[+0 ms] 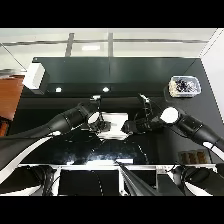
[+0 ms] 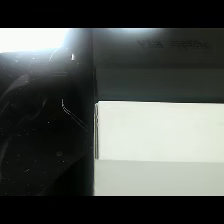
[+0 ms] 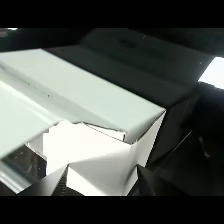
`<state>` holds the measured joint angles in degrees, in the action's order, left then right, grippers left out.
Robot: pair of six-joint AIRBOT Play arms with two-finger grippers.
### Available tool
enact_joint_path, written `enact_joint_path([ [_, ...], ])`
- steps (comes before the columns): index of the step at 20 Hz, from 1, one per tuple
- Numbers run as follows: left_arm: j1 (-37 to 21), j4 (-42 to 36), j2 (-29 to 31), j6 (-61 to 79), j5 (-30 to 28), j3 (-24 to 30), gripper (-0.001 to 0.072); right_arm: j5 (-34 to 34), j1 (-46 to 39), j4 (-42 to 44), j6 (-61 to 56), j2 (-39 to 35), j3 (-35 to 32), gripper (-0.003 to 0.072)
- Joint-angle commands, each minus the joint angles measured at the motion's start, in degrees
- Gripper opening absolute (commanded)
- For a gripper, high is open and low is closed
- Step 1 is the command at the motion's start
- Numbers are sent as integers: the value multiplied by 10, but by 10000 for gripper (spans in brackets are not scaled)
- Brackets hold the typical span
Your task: Fold the box and place the chain.
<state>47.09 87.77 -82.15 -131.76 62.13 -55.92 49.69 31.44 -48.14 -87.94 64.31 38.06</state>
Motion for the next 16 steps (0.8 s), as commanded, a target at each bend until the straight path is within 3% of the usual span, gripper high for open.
enact_joint_path([
  [1,0,0,0,0,1,0,30,-24,24,-36,-39,2,14,410],
  [3,0,0,0,0,1,0,30,-23,29,-51,-56,3,24,357],
  [16,0,0,0,0,1,0,30,3,94,-223,-209,59,77,354],
])
